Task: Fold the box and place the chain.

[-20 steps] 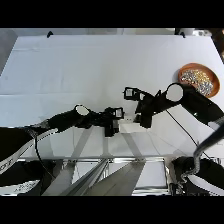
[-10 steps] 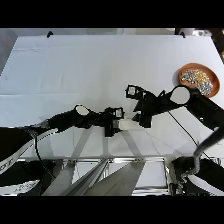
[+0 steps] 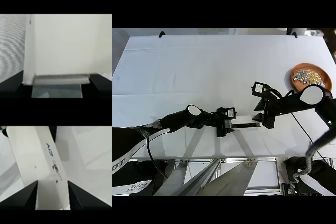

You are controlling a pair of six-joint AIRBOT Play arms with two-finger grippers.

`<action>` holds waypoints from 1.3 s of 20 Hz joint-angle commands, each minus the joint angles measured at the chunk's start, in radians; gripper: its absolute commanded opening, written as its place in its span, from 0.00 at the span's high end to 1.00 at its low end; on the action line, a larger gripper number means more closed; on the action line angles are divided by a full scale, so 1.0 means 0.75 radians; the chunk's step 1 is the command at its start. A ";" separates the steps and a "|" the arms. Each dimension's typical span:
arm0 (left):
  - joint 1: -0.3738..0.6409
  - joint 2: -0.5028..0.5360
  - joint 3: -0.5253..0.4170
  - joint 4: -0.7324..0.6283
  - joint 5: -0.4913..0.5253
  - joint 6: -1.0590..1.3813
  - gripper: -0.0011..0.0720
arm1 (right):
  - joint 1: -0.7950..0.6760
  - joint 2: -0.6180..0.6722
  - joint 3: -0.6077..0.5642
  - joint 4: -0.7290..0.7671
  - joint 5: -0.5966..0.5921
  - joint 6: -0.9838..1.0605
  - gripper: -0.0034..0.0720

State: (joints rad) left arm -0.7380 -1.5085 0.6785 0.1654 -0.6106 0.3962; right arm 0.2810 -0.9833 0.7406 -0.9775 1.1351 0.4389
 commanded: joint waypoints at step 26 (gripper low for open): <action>0.001 0.001 0.002 0.000 0.000 0.001 0.80 | 0.042 -0.115 -0.066 0.137 -0.013 -0.283 0.51</action>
State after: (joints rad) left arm -0.7376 -1.5085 0.6788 0.1650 -0.6106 0.3962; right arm 0.3065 -1.0695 0.6918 -0.8482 1.1099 0.2279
